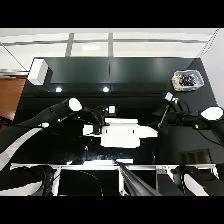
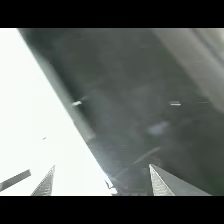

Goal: Fold the box and place the chain.

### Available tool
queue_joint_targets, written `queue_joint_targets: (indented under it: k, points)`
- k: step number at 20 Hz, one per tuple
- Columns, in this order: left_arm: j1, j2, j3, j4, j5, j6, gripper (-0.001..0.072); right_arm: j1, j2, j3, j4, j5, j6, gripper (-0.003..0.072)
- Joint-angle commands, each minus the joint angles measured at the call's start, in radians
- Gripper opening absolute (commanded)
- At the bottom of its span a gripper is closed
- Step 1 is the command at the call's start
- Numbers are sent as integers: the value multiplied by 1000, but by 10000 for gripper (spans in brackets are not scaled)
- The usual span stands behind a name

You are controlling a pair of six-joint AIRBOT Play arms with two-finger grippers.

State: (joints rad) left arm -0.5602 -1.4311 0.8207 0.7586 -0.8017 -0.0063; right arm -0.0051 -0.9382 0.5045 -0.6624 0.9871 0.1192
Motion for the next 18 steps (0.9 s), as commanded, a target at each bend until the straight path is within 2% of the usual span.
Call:
queue_joint_targets:
  k: [1, 3, 8, 14, 18]
  points:
    - [9, 0, -10, -19, -23, 2, 24, 34, -2, -44, -67, 27, -8, 670]
    - [9, 0, -10, -19, -22, 2, 24, 34, -2, -64, -161, 56, -8, 670]
    - [9, 0, -10, -19, -21, 2, 24, 121, -3, -105, -151, 69, -8, 670]
    - [9, 0, -9, -19, -21, 2, 24, 326, -3, -129, -161, -85, -26, 670]
    - [9, 0, -9, -19, -21, 2, 24, 398, -3, -129, -158, -114, -53, 670]
